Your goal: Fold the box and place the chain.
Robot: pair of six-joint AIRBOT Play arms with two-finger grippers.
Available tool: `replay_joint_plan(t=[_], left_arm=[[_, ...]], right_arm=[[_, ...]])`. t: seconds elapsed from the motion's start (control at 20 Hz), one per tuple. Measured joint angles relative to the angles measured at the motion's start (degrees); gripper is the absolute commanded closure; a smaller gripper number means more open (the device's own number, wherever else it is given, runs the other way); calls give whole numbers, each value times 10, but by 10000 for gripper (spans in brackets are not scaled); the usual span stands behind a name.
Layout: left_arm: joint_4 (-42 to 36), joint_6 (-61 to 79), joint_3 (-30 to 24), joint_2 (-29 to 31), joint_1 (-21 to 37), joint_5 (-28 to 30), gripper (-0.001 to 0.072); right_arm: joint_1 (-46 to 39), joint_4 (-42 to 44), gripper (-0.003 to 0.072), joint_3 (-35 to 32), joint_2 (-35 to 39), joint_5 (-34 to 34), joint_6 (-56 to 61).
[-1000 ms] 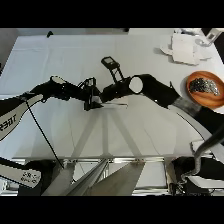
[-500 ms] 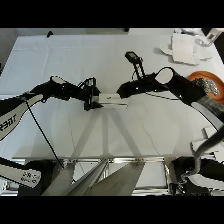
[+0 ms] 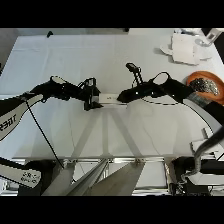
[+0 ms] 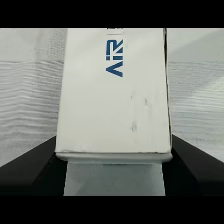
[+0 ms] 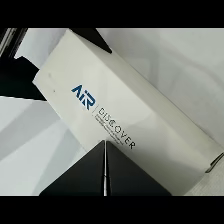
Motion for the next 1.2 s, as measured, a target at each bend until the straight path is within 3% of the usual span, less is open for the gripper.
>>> replay_joint_plan(t=[0.45, 0.85, 1.0, 1.2], left_arm=[[0, -1, 0, 0, 0, 0, 554], [-1, -3, 0, 0, 0, 0, 554], [-1, -1, 0, 0, 0, 0, 554], [-1, -1, 0, 0, 0, 0, 554]], right_arm=[[0, 25, 677, -33, 9, -13, -28], [-19, 34, 676, -28, 151, -25, -56], [-53, -45, 676, -27, 221, -29, -30], [-96, -255, 675, -26, 287, -16, 72]])
